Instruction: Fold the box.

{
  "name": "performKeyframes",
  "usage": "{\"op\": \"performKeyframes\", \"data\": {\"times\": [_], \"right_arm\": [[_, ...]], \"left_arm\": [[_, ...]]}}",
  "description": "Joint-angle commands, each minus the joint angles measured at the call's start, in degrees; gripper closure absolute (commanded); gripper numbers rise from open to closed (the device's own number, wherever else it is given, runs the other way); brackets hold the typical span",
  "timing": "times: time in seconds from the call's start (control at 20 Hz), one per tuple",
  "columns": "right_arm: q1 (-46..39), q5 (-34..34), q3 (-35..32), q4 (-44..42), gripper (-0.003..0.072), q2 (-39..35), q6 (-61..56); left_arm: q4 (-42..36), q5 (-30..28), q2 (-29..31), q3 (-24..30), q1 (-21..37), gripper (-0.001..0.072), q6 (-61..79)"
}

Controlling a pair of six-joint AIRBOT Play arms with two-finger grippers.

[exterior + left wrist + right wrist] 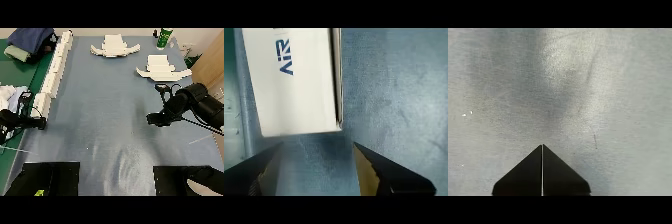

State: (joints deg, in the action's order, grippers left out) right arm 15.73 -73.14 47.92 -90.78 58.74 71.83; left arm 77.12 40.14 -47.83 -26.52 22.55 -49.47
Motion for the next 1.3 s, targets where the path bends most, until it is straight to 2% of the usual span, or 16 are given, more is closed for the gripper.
{"op": "performKeyframes", "data": {"times": [0.0,0.1,0.15,0.2,0.25,0.4,0.55,0.65,0.8,1.0,1.1,1.25], "right_arm": [[0.04,0.0,0.04,-0.02,0.0682,0.04,-0.02],[0.04,0.0,0.04,-0.02,0.0681,0.04,-0.02],[0.04,0.0,0.04,-0.02,0.0682,0.04,-0.02],[0.04,0.0,0.04,-0.02,0.0682,0.04,-0.02],[0.04,0.0,0.04,-0.02,0.0682,0.04,-0.02],[0.04,0.0,0.04,-0.02,0.0682,0.04,-0.02],[0.04,0.0,0.04,-0.02,0.0682,0.04,-0.02],[0.04,0.0,0.04,-0.02,0.0681,0.04,-0.02],[0.04,0.0,0.04,0.0,0.0682,0.04,-0.02],[0.04,0.0,0.04,0.0,0.0682,0.04,-0.02],[0.04,0.0,0.04,-0.02,0.0682,0.04,-0.02],[0.04,0.0,0.04,-0.02,0.0682,0.04,-0.02]], "left_arm": [[4.63,14.8,5.84,-2.89,0.04,0.0009,-1.97],[6.95,22.73,9.09,-5.03,0.04,0.0011,-11.61],[6.91,27.19,10.36,-6.36,0.04,0.0085,-16.79],[6.62,32.06,11.45,-8.0,0.02,0.0367,-20.83],[6.23,35.85,12.31,-9.44,0.02,0.0692,-22.25],[-3.02,41.44,14.8,-13.25,0.0,0.0696,-23.93],[-13.84,39.63,15.74,-18.47,-2.82,0.0697,-25.35],[-14.16,38.03,13.9,-22.82,-8.55,0.0696,-24.92],[-14.14,36.54,5.75,-29.33,-18.88,0.0696,-25.14],[-14.14,29.7,-8.2,-35.5,-31.54,0.0695,-25.16],[-14.16,25.97,-14.19,-37.55,-36.04,0.0695,-24.87],[-14.16,24.3,-21.07,-40.11,-40.39,0.0695,-24.0]]}}
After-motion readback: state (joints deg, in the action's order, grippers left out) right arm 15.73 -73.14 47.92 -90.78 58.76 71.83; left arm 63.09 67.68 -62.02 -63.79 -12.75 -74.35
